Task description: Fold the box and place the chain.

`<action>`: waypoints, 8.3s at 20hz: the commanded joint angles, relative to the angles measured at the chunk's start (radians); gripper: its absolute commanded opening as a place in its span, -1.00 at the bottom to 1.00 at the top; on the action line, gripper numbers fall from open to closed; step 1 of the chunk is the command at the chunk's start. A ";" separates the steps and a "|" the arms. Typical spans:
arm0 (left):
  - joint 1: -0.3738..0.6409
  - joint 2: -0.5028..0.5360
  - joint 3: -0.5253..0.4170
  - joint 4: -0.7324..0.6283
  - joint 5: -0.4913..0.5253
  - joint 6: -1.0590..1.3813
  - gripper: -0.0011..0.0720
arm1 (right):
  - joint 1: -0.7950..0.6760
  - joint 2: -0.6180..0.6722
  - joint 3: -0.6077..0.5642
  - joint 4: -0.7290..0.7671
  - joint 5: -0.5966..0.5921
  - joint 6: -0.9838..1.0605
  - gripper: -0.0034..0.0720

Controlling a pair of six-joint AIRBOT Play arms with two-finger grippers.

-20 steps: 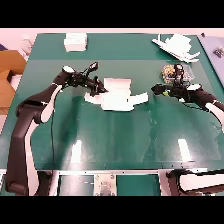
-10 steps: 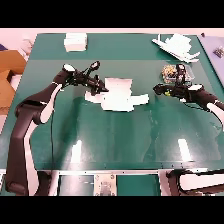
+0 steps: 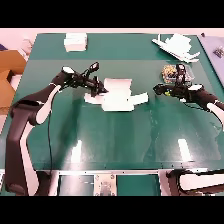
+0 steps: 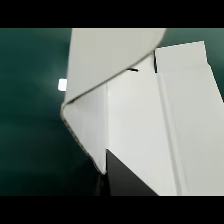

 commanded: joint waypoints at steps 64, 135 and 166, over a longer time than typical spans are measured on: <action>0.000 0.083 -0.225 -0.036 0.106 0.312 -0.92 | 0.353 0.290 -0.171 0.009 0.247 -0.816 0.56; 0.000 0.083 -0.225 -0.036 0.106 0.312 -0.92 | 0.317 0.154 -0.095 0.012 0.111 -0.974 0.85; 0.000 0.083 -0.225 -0.036 0.106 0.312 -0.92 | 0.203 -0.298 0.350 0.018 0.705 -1.103 0.85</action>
